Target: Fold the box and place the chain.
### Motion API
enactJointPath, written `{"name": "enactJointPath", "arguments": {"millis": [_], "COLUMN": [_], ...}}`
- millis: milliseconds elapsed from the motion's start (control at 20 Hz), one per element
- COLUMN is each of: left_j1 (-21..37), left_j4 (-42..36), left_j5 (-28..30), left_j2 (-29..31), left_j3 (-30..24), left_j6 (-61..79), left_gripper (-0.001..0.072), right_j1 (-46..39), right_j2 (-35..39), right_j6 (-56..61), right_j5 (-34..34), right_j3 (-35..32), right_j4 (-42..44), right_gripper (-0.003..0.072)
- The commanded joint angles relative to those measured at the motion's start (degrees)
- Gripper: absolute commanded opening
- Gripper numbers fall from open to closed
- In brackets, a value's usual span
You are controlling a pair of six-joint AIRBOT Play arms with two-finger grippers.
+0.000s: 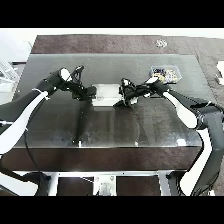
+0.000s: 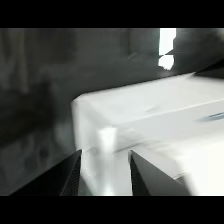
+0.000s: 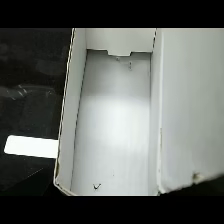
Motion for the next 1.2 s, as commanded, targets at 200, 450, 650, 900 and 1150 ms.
{"name": "enactJointPath", "arguments": {"millis": [200, 450, 650, 900, 1150], "left_j1": [-2.05, -2.84, -2.95, -3.54, -5.51], "left_j4": [5.22, 10.45, 11.74, 12.59, 14.38], "left_j5": [-8.52, -16.15, -16.55, -20.57, -26.05], "left_j2": [-5.16, -9.46, -9.51, -11.72, -16.31], "left_j3": [8.35, 16.41, 16.63, 19.17, 25.7], "left_j6": [-4.31, -8.94, -10.49, -12.52, -13.97], "left_gripper": [0.0351, 0.0351, 0.035, 0.0349, 0.0115], "right_j1": [-0.02, -0.02, -0.02, -0.02, -0.02], "right_j2": [-0.02, -0.02, -0.02, -0.02, -0.02], "right_j6": [0.07, 0.07, 0.09, 0.09, 0.07], "right_j5": [-0.09, -0.09, -0.09, -0.09, -0.09], "right_j3": [-0.02, -0.02, -0.02, -0.02, -0.02], "right_j4": [0.04, 0.04, 0.02, 0.02, 0.04], "right_gripper": [0.0469, 0.0469, 0.0469, 0.0469, 0.0469]}}
